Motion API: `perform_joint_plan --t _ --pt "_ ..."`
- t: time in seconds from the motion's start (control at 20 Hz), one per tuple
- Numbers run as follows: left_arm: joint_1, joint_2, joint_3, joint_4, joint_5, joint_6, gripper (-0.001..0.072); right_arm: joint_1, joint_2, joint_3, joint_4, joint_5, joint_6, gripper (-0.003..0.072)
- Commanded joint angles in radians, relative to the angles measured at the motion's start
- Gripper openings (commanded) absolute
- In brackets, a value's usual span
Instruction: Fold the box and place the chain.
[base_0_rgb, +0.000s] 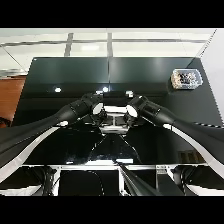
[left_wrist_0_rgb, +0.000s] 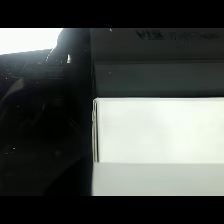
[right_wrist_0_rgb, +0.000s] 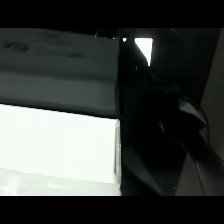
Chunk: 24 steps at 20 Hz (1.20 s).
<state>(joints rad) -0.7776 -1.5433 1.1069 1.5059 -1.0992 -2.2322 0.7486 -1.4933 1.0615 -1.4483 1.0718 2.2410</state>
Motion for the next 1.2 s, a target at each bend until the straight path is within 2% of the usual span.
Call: perform_joint_plan --t 0.0,0.15,0.2,0.25,0.3,0.4,0.55,0.6,0.65,0.8,0.95,1.05,1.15 --pt "0.0 -0.001 0.0 0.0 -0.005 0.0 0.0027 0.007 -0.013 0.001 -0.003 0.003 0.019 0.0013" --pt "0.0 -0.001 0.0 0.0 -0.005 0.0 0.0027 0.006 -0.013 0.001 -0.003 0.012 0.034 0.0014" --pt "0.0 -0.001 0.0 0.0 -0.005 0.0 0.0026 0.005 -0.013 0.001 -0.002 0.016 0.038 0.0049" --pt "0.0 -0.001 0.0 0.0 -0.005 0.0 0.0027 0.006 -0.012 0.001 -0.002 0.016 0.038 0.0213" --pt "0.0 -0.001 0.0 0.0 -0.005 0.0 0.0027 0.006 -0.012 0.001 -0.002 0.016 0.038 0.0212" --pt "0.0 -0.001 0.0 0.0 -0.005 0.0 0.0026 0.005 -0.013 0.001 -0.004 0.013 0.04 0.0014" --pt "0.0 -0.001 0.0 0.0 -0.005 0.0 0.0026 -0.001 -0.01 0.001 -0.003 0.01 0.04 0.0018" --pt "0.0 -0.001 0.0 0.0 -0.005 0.0 0.0027 -0.001 -0.005 0.001 -0.004 0.017 0.04 0.0139" --pt "0.0 -0.001 0.0 0.0 -0.004 0.0 0.0027 -0.001 0.007 0.001 -0.003 0.021 0.04 0.0332" --pt "0.0 -0.001 0.0 0.0 -0.003 0.0 0.0027 -0.005 0.092 0.004 -0.002 0.061 -0.033 0.0347" --pt "0.0 -0.001 0.0 0.0 -0.004 0.0 0.0027 -0.045 0.241 0.033 0.016 0.203 -0.215 0.0346" --pt "0.0 -0.001 0.0 0.0 -0.003 0.0 0.0027 -0.097 0.361 0.035 -0.084 0.245 -0.281 0.0347" --pt "0.0 -0.001 0.0 0.0 -0.004 0.0 0.0026 -0.164 0.433 0.033 -0.357 0.259 -0.292 0.0347"
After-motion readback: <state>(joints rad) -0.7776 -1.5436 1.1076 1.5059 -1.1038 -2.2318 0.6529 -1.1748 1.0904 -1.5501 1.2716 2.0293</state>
